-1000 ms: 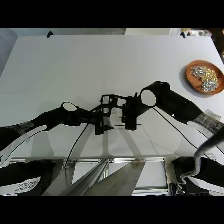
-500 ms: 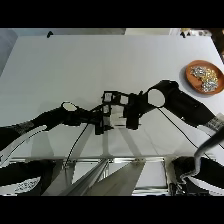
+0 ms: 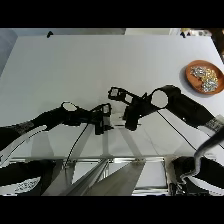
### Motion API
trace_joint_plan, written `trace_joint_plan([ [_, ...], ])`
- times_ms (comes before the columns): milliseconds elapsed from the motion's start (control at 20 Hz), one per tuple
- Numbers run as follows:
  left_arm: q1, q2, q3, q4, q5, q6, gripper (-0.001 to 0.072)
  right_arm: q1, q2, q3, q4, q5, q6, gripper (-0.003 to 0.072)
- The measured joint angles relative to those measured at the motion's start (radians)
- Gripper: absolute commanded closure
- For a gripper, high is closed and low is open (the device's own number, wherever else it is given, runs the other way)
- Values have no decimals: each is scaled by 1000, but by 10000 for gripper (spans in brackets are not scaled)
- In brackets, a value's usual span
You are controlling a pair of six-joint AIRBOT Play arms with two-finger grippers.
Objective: Fold the box and place the chain.
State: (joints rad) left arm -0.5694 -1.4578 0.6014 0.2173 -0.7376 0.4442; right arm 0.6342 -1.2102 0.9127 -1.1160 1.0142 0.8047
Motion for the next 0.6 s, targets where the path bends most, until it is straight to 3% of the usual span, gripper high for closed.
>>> trace_joint_plan([
  [600, 0, 0, 0, 1, -1, 0, 575, -1, 1, -77, 27, 3, -1, 668],
])
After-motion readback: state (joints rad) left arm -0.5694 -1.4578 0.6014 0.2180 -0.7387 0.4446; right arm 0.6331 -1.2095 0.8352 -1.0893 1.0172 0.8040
